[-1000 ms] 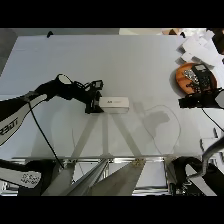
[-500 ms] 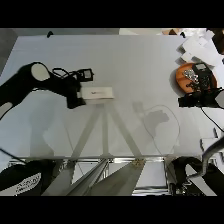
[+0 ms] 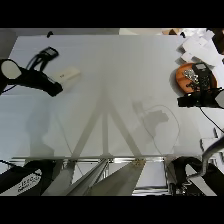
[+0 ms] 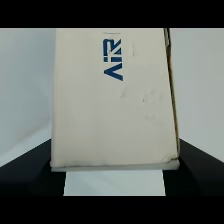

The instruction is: Fold the box and place the chain.

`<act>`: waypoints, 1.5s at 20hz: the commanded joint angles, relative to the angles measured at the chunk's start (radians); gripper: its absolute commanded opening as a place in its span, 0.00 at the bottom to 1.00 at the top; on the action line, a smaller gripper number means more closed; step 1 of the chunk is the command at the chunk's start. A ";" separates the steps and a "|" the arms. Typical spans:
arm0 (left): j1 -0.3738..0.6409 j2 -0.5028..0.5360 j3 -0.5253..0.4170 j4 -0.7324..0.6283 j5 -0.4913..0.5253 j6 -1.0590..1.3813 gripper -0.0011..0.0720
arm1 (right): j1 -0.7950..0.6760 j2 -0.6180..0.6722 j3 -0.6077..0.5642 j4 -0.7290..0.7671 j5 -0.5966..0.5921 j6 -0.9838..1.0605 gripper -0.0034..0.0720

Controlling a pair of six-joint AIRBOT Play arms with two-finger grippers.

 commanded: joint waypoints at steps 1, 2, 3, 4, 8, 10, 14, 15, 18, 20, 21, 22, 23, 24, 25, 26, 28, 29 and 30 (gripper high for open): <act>0.076 0.001 -0.006 -0.080 0.242 -0.075 0.02 | 0.000 0.001 0.001 0.003 0.006 0.000 0.06; 0.080 0.001 -0.006 -0.078 0.318 -0.087 0.02 | 0.000 0.001 0.001 0.003 0.007 0.000 0.06; 0.080 0.001 -0.008 -0.080 0.388 -0.088 0.02 | 0.000 0.001 0.001 0.003 0.005 0.000 0.06; 0.079 0.001 -0.012 -0.081 0.448 -0.098 0.02 | 0.000 0.001 0.001 0.003 0.005 0.000 0.06; 0.081 -0.005 -0.082 -0.075 0.636 -0.211 0.02 | 0.000 0.001 0.001 0.003 0.003 0.000 0.06; 0.082 -0.037 -0.126 -0.067 0.637 -0.210 0.02 | 0.000 0.001 0.001 0.003 0.004 0.000 0.06; 0.082 -0.130 -0.150 -0.066 0.650 -0.211 0.04 | 0.000 0.001 0.001 0.003 0.003 0.000 0.06; 0.082 -0.153 -0.150 -0.066 0.665 -0.211 0.04 | 0.000 0.001 0.001 0.003 0.002 0.000 0.06; 0.082 -0.220 -0.150 -0.066 0.685 -0.211 0.04 | 0.000 0.001 0.001 0.003 0.001 0.000 0.06; 0.081 -0.262 -0.150 -0.066 0.674 -0.210 0.04 | 0.000 0.001 0.001 0.003 0.001 0.000 0.06; 0.082 -0.278 -0.150 -0.065 0.674 -0.210 0.04 | 0.000 0.001 0.001 0.003 0.001 0.000 0.06; 0.082 -0.294 -0.150 -0.065 0.679 -0.210 0.04 | 0.000 0.001 0.001 0.003 0.001 0.000 0.06; 0.082 -0.307 -0.150 -0.064 0.687 -0.209 0.05 | 0.000 0.001 0.001 0.003 0.001 0.000 0.06; 0.082 -0.323 -0.150 -0.064 0.698 -0.210 0.07 | 0.000 0.001 0.001 0.003 0.001 0.000 0.06; 0.081 -0.337 -0.150 -0.065 0.706 -0.210 0.07 | 0.000 0.001 0.001 0.003 0.001 0.000 0.06; 0.081 -0.351 -0.150 -0.065 0.705 -0.210 0.07 | 0.000 0.001 0.001 0.003 0.001 0.000 0.06; 0.081 -0.375 -0.150 -0.065 0.705 -0.210 0.24 | 0.000 0.001 0.001 0.003 0.001 0.000 0.06; 0.081 -0.380 -0.150 -0.065 0.706 -0.210 0.44 | 0.000 0.001 0.001 0.003 0.001 0.000 0.06; 0.081 -0.378 -0.149 -0.065 0.707 -0.210 0.64 | 0.000 0.001 0.001 0.003 0.001 0.000 0.06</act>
